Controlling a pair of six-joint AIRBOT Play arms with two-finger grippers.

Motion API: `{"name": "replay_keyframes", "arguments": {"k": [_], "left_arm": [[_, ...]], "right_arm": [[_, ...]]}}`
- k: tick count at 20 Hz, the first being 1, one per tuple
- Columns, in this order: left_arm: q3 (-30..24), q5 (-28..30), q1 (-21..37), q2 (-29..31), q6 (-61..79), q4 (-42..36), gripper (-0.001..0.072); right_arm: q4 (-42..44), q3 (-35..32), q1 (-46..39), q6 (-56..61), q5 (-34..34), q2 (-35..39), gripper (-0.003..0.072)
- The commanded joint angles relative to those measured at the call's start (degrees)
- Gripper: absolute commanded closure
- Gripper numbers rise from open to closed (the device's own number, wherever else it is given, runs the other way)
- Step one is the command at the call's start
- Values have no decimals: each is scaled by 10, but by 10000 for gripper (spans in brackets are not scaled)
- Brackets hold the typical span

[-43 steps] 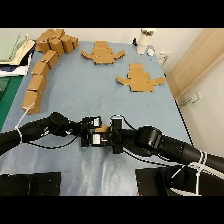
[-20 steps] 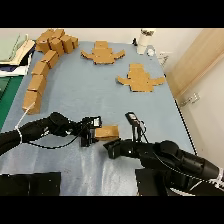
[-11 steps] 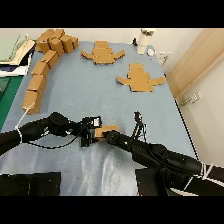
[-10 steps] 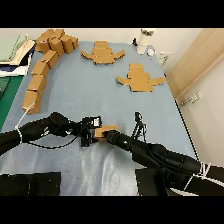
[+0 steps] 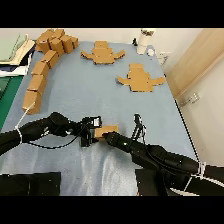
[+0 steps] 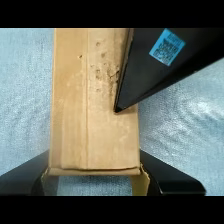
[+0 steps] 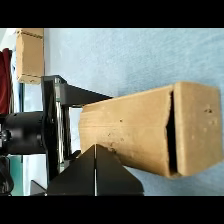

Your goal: Fold the box.

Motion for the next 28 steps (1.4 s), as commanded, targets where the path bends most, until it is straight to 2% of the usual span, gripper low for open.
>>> {"name": "replay_keyframes", "arguments": {"k": [1, 16, 18, 20, 23, 28], "left_arm": [[0, 0, 0, 0, 0, 0, 184], [0, 0, 0, 0, 0, 0, 185], [0, 0, 0, 0, 0, 0, 185], [0, 0, 0, 0, 0, 0, 185], [0, 0, 0, 0, 0, 0, 185], [0, 0, 0, 0, 0, 0, 185]], "right_arm": [[-2, -5, 2, 2, -1, -1, 686], [-2, -14, 1, 2, 8, 1, 685], [-3, -12, 1, 2, 8, 24, 685], [-12, -12, -3, -4, -22, 68, 685], [-15, -12, -43, -31, -112, 122, 685], [-38, -12, -90, -30, -239, 165, 685]]}}
